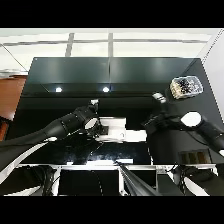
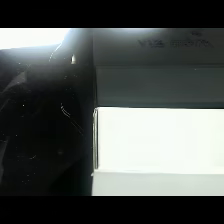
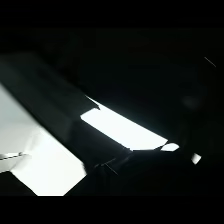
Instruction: Fold the box and place the chain.
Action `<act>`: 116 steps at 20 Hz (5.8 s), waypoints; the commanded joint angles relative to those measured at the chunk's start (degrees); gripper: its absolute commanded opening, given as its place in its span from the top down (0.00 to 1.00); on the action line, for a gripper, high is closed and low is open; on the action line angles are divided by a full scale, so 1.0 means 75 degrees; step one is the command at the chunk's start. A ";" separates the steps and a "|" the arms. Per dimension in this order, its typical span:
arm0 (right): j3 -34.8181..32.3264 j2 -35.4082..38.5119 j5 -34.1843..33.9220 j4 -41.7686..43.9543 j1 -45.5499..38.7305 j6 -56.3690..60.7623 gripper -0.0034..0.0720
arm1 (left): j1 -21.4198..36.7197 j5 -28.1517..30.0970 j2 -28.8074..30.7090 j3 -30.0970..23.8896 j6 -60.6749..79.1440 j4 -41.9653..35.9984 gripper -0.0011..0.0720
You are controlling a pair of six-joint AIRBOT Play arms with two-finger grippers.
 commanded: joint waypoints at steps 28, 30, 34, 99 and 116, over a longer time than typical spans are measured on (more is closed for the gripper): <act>0.0245 -0.1381 0.1763 0.2398 0.0399 0.1332 0.20 | 0.0006 -0.0023 -0.0085 0.0000 0.0087 -0.0020 0.94; 0.0434 -0.1381 0.1731 0.2396 0.0702 0.1338 0.21 | 0.0006 -0.0029 -0.0085 0.0000 0.0087 -0.0012 0.94; 0.0714 -0.1381 0.1405 0.2387 0.1253 0.1658 0.27 | 0.0006 -0.0026 -0.0085 0.0000 0.0087 -0.0012 0.94; 0.3672 -0.3523 0.1107 -0.3990 0.5269 1.0121 0.92 | 0.0003 -0.0169 -0.0085 0.0000 0.0227 -0.0023 0.94; 0.3917 -0.3523 0.1836 -0.4479 0.5266 1.0316 0.64 | 0.0006 -0.0198 -0.0085 0.0000 0.0230 -0.0023 0.94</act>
